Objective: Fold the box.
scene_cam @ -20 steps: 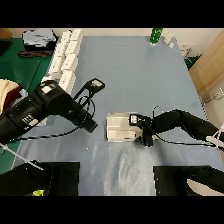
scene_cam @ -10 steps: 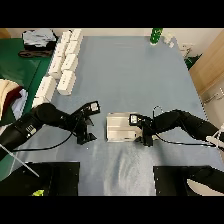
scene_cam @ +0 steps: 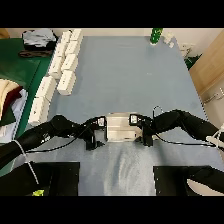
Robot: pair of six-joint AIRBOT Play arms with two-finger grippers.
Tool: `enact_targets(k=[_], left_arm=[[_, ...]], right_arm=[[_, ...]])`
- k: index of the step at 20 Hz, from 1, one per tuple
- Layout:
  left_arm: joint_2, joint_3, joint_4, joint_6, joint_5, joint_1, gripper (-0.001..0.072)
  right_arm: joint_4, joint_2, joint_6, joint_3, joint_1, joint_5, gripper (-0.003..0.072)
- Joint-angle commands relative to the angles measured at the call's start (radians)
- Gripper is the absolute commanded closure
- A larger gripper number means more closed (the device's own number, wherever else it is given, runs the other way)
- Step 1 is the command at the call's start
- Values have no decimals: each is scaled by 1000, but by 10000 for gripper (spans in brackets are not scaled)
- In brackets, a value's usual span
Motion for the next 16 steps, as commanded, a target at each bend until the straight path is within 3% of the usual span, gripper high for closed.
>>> enact_targets(k=[1,8,16], left_arm=[[-50,13,-44,41,42,-7,2],[-127,61,-116,143,-28,-7,2],[-179,63,-117,144,-23,-14,2]], right_arm=[[0,0,0,0,0,0,167],[0,0,0,0,0,0,167],[0,0,0,0,0,0,168]])
